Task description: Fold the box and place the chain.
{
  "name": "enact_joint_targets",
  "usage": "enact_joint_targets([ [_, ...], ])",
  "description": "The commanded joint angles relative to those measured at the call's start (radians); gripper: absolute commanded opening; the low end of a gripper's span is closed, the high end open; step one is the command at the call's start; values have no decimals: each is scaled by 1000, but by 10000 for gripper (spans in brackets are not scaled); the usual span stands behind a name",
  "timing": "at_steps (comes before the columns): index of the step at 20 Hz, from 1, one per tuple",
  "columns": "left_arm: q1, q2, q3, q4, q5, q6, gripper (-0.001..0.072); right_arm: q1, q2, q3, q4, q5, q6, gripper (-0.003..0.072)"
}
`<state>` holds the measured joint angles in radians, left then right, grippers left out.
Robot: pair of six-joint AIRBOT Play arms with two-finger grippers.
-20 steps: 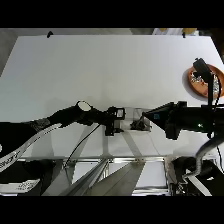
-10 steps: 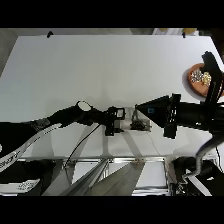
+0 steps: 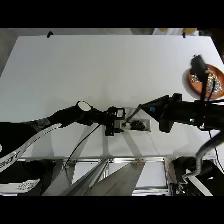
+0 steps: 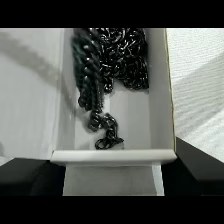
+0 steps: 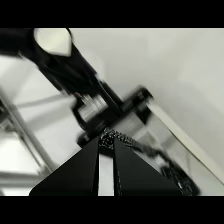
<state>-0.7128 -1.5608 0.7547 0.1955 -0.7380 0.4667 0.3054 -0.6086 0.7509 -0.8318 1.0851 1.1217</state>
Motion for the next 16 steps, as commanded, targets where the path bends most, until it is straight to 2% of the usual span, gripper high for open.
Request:
enact_joint_targets([
  [1,0,0,1,0,0,0,233,1,-94,-6,-193,135,63,18],
  [4,0,0,1,0,0,0,233,17,-203,-32,-200,131,43,18],
  [8,0,0,1,0,0,0,233,84,-309,-35,-323,132,60,38],
  [10,1,0,1,0,0,0,233,76,-356,-7,-364,184,60,300],
  [11,0,0,1,0,0,0,233,66,-393,43,-381,241,60,303],
  [13,0,0,1,0,0,0,233,47,-478,206,-348,329,60,267],
  [15,0,0,1,0,0,0,233,48,-553,397,-341,349,42,19],
  [16,0,0,1,0,0,0,233,48,-583,477,-343,348,22,19],
])
